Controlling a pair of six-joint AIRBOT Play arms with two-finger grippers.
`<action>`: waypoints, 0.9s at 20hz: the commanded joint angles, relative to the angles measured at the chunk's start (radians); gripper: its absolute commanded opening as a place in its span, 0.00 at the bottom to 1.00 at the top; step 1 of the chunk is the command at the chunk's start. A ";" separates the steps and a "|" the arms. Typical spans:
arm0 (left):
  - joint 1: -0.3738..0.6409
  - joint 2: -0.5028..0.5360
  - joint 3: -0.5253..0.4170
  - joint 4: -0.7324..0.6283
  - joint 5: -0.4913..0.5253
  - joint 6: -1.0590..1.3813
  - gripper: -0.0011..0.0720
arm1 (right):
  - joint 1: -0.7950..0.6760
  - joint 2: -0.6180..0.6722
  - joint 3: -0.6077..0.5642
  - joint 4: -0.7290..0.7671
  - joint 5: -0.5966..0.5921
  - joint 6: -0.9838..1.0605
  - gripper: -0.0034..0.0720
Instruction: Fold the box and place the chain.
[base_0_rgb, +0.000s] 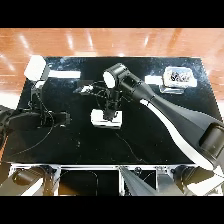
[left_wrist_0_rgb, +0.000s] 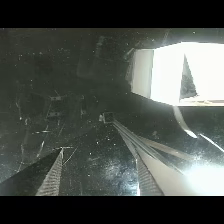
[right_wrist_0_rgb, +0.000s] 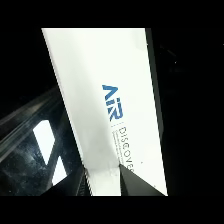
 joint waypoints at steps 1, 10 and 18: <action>0.000 0.000 0.000 0.001 0.000 0.000 0.78 | 0.000 -0.007 -0.001 -0.007 -0.005 0.000 0.38; 0.000 0.000 0.000 0.000 0.000 0.000 0.78 | 0.000 -0.008 -0.001 0.079 0.005 0.000 0.57; 0.000 0.000 0.000 0.000 0.000 0.000 0.78 | 0.000 -0.031 -0.001 0.072 0.013 0.004 0.56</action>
